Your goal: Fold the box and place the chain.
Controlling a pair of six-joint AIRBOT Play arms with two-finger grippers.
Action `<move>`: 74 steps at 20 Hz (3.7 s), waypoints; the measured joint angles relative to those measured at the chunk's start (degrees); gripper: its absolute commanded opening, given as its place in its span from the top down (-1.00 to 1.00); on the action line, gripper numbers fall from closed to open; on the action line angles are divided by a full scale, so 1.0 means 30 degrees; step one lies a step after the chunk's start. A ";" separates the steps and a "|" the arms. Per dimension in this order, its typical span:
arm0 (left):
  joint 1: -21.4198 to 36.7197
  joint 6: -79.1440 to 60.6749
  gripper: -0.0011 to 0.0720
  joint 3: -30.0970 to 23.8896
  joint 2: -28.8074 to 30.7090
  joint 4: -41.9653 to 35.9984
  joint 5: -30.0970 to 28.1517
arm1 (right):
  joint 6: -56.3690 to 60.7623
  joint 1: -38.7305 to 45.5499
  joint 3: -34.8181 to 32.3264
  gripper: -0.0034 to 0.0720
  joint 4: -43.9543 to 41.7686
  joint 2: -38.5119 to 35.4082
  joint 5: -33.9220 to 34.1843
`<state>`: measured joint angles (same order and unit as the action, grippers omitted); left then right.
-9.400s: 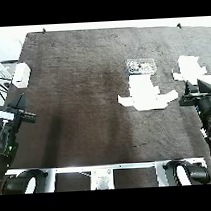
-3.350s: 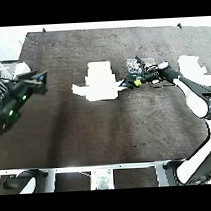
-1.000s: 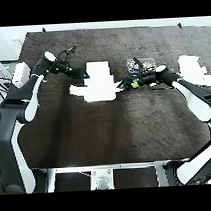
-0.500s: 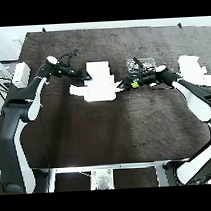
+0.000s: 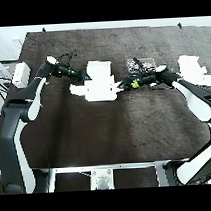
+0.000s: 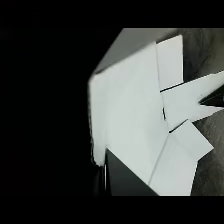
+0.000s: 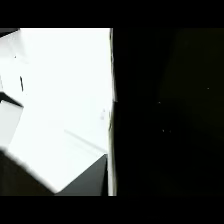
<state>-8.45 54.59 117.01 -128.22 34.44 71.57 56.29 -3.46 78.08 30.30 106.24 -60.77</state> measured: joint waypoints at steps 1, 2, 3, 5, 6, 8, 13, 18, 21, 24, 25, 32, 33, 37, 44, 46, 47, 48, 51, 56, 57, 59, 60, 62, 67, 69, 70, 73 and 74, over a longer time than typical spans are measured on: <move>-0.0022 -0.0233 0.92 0.0000 -0.0015 -0.0058 -0.0153 | -0.0022 0.0000 0.0000 0.07 0.0015 -0.0007 -0.0117; -0.0007 -0.0561 0.92 0.0000 -0.0007 -0.0168 -0.0117 | -0.0073 -0.0007 0.0000 0.07 0.0029 -0.0007 -0.0117; -0.0007 -0.0940 0.92 0.0000 -0.0007 -0.0270 -0.0124 | -0.0175 0.0044 0.0000 0.07 0.0007 -0.0044 -0.0109; 0.0022 -0.2091 0.92 0.0000 -0.0015 -0.0634 0.0058 | -0.0335 0.0357 -0.0007 0.07 -0.0233 -0.0204 -0.0124; 0.0022 -0.2849 0.92 0.0000 -0.0015 -0.0831 0.0146 | -0.0437 0.0656 -0.0007 0.07 -0.0444 -0.0386 -0.0131; 0.0036 -0.4532 0.93 0.0000 -0.0015 -0.1246 0.0517 | -0.0634 0.1450 -0.0007 0.07 -0.0933 -0.0903 -0.0342; 0.0029 -0.9515 0.93 -0.0678 0.0000 -0.2288 0.1166 | -0.0816 0.3679 -0.0007 0.07 -0.1537 -0.2433 -0.1005; 0.0015 -1.4287 0.93 -0.1435 0.0102 -0.3767 0.2025 | -0.1020 0.4597 -0.0168 0.08 -0.1705 -0.3067 -0.1836; 0.0299 -1.6451 0.93 -0.1836 0.0437 -0.4772 0.2455 | -0.1326 0.4736 -0.0692 0.08 -0.1712 -0.3155 -0.2004; 0.0867 -1.8119 0.93 -0.2586 0.0809 -0.6513 0.2652 | -0.1712 0.4677 -0.1523 0.08 -0.1872 -0.3184 -0.2084; 0.1020 -1.8571 0.93 -0.2900 0.0860 -0.6849 0.2659 | -0.1865 0.4663 -0.1763 0.08 -0.2011 -0.3191 -0.2076; 0.0663 -2.1587 0.93 -0.4969 0.1027 -0.7847 0.1982 | -0.2834 0.4473 -0.2499 0.08 -0.3483 -0.3206 -0.2062; 0.0576 -2.2003 0.93 -0.5209 0.1027 -0.7810 0.1770 | -0.2943 0.4459 -0.2557 0.08 -0.3577 -0.3213 -0.2055; 0.0430 -2.3125 0.93 -0.5887 0.1027 -0.7635 0.1100 | -0.3279 0.4415 -0.2885 0.08 -0.3810 -0.3213 -0.2098; 0.0372 -2.4421 0.93 -0.6492 0.1020 -0.7635 0.0481 | -0.3468 0.4408 -0.3177 0.08 -0.3971 -0.3213 -0.2149; 0.0372 -2.4618 0.93 -0.6623 0.1013 -0.7643 0.0372 | -0.3541 0.4408 -0.3206 0.08 -0.4182 -0.3213 -0.2368; 0.0364 -2.4706 0.93 -0.6703 0.0984 -0.7635 0.0321 | -0.3636 0.4408 -0.3213 0.08 -0.4357 -0.3213 -0.2535; 0.0350 -2.4822 0.93 -0.6761 0.0954 -0.7635 0.0240 | -0.3708 0.4401 -0.3213 0.08 -0.4539 -0.3213 -0.2667; 0.0335 -2.5150 0.93 -0.6849 0.0882 -0.7592 0.0211 | -0.3883 0.4401 -0.3271 0.08 -0.4860 -0.3220 -0.2994; 0.0335 -2.5631 0.92 -0.6892 0.0772 -0.7410 0.0233 | -0.4342 0.4401 -0.3687 0.15 -0.5268 -0.3242 -0.3177; 0.0335 -2.5675 0.92 -0.6892 0.0765 -0.7351 0.0233 | -0.4517 0.4401 -0.3789 0.16 -0.5428 -0.3249 -0.3184; 0.0335 -2.5747 0.92 -0.6885 0.0750 -0.7235 0.0219 | -0.4940 0.4401 -0.3927 0.16 -0.5748 -0.3264 -0.3213; 0.0335 -2.5784 0.92 -0.6885 0.0750 -0.7191 0.0211 | -0.5078 0.4401 -0.3971 0.16 -0.5850 -0.3315 -0.3249; 0.0335 -2.5806 0.92 -0.6885 0.0750 -0.7118 0.0197 | -0.5428 0.4401 -0.4044 0.16 -0.6084 -0.3592 -0.3468; 0.0335 -2.5842 0.92 -0.6885 0.0750 -0.7067 0.0160 | -0.6120 0.4269 -0.5311 0.15 -0.6346 -0.5916 -0.4131; 0.0335 -2.5835 0.91 -0.6885 0.0750 -0.7067 0.0153 | -0.7206 0.3963 -0.6309 0.15 -0.6390 -0.7227 -0.4328; 0.0335 -2.5806 0.92 -0.6885 0.0750 -0.7067 0.0153 | -0.8058 0.3810 -0.6747 0.15 -0.6382 -0.7679 -0.4335; 0.0335 -2.5777 0.92 -0.6885 0.0750 -0.7082 0.0146 | -1.1715 0.3461 -0.7832 -0.22 -0.6266 -0.8386 -0.4167; 0.0335 -2.5755 0.92 -0.6885 0.0750 -0.7082 0.0138 | -1.3355 0.3373 -0.8087 -0.54 -0.6164 -0.8466 -0.3847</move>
<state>-7.44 -22.68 96.36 -125.97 13.19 71.99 16.23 6.66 53.82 11.81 80.84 -72.31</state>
